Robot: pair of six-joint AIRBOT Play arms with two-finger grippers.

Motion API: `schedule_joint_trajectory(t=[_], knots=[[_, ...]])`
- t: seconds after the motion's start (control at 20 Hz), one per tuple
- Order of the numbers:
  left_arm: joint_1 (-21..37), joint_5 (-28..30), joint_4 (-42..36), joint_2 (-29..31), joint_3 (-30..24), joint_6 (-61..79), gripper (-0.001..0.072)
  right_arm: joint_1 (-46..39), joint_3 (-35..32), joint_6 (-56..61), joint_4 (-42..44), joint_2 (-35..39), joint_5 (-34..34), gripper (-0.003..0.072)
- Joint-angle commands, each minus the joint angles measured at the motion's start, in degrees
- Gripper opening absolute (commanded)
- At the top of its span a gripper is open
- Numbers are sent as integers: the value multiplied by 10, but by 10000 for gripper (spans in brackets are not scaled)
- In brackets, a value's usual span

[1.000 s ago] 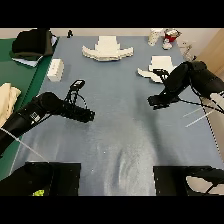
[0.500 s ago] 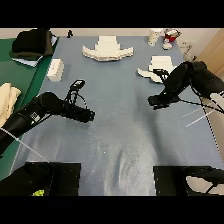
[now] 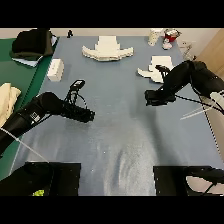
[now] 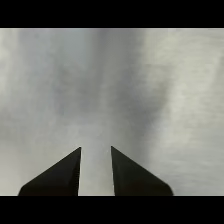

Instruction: Fold the box.

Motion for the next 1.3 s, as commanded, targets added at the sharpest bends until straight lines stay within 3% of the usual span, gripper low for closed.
schedule_joint_trajectory(t=[0.0, 0.2, 0.4, 0.6, 0.8, 0.95, 1.25], knots=[[0, 0, 0, 0, 0, 0, 16, -62, 52, 74, -47, -20, -3, 291], [0, 0, 0, 0, 0, 0, 17, -228, 195, 43, -32, -117, -21, 305], [0, 0, 0, 0, 0, 0, 16, -348, 326, -14, 37, -266, -16, 305], [0, 0, 0, 0, 0, 0, 16, -387, 403, -67, 124, -371, 21, 304], [0, 0, 0, 0, 0, 0, 16, -382, 502, -94, 191, -461, 13, 303], [0, 0, 0, 0, 0, 0, 16, -377, 513, -115, 238, -486, 24, 303], [0, 0, 0, 0, 0, 0, 17, -364, 513, -119, 251, -488, -10, 268]])
